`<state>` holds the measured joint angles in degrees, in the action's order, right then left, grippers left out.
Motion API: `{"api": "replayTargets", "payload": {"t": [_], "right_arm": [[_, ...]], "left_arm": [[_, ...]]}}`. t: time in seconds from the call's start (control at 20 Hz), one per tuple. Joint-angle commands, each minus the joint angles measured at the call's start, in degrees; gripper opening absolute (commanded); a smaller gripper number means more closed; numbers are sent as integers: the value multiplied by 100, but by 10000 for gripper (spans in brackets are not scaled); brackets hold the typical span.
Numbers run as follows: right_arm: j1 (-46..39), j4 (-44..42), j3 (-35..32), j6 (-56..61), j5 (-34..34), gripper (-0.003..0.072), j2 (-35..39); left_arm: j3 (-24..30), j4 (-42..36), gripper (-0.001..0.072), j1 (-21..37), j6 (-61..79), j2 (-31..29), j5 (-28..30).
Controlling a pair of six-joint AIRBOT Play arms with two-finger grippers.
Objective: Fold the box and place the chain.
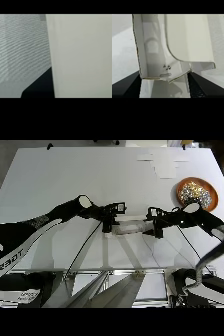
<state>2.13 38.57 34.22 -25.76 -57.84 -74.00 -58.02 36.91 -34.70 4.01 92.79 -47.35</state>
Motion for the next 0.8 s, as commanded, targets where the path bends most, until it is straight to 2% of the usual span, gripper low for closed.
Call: {"api": "replayTargets", "payload": {"t": [0.0,0.25,0.5,0.75], "right_arm": [[15,-26,31,-24,-105,598,-160],[365,-96,28,44,15,598,-352],[363,175,0,341,4,551,-431],[363,155,-31,339,81,547,-535]], "left_arm": [[-2,2,11,-2,0,-2,0],[-2,0,11,-2,0,-2,0],[-2,2,11,-2,0,-2,0],[-2,2,11,-2,2,-2,0]]}}
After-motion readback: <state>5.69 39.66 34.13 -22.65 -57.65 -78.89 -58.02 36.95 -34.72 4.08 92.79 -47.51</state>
